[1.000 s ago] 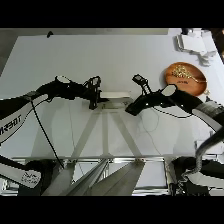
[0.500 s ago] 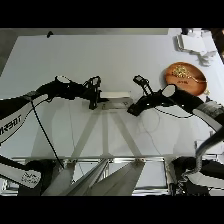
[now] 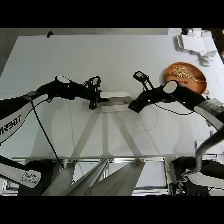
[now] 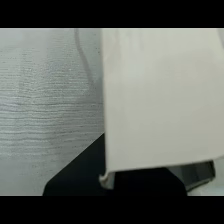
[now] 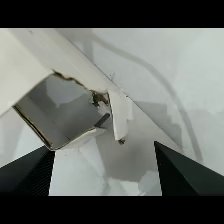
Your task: Fold the box and place the chain.
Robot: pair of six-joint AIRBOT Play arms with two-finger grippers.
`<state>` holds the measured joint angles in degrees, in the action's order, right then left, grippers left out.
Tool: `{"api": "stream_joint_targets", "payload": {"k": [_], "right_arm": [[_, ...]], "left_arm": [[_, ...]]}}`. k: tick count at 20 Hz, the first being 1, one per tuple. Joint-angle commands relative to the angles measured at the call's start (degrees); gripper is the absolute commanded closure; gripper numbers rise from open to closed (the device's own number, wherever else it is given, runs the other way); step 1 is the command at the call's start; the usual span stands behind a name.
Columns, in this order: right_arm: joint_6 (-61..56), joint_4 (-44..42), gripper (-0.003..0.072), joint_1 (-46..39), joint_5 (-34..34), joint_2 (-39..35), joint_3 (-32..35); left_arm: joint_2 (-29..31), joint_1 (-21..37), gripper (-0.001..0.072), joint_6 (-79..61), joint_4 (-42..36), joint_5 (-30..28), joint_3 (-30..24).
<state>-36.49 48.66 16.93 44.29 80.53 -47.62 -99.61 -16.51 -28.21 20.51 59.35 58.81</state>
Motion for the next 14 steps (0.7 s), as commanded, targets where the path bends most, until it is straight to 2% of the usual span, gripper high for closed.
{"api": "stream_joint_targets", "payload": {"k": [1, 5, 9, 14], "right_arm": [[15.0, -2.6, -0.0001, 0.0, 0.0, 0.0, -0.2], [35.8, -7.2, -0.0001, 0.0, 0.5, 0.2, -0.1], [39.9, -7.8, 0.003, 0.0, 2.0, 2.1, -0.1], [49.7, -14.5, 0.0029, 0.0, 5.4, 5.5, -0.1]], "left_arm": [[0.0, 0.0, 0.0701, 0.0, 0.0, 0.0, 0.0], [0.0, 0.0, 0.0701, 0.0, 0.0, 0.0, 0.0], [0.0, 0.0, 0.0701, 0.0, 0.0, 0.0, 0.0], [0.0, 0.0, 0.0701, 0.0, 0.0, 0.0, 0.0]]}}
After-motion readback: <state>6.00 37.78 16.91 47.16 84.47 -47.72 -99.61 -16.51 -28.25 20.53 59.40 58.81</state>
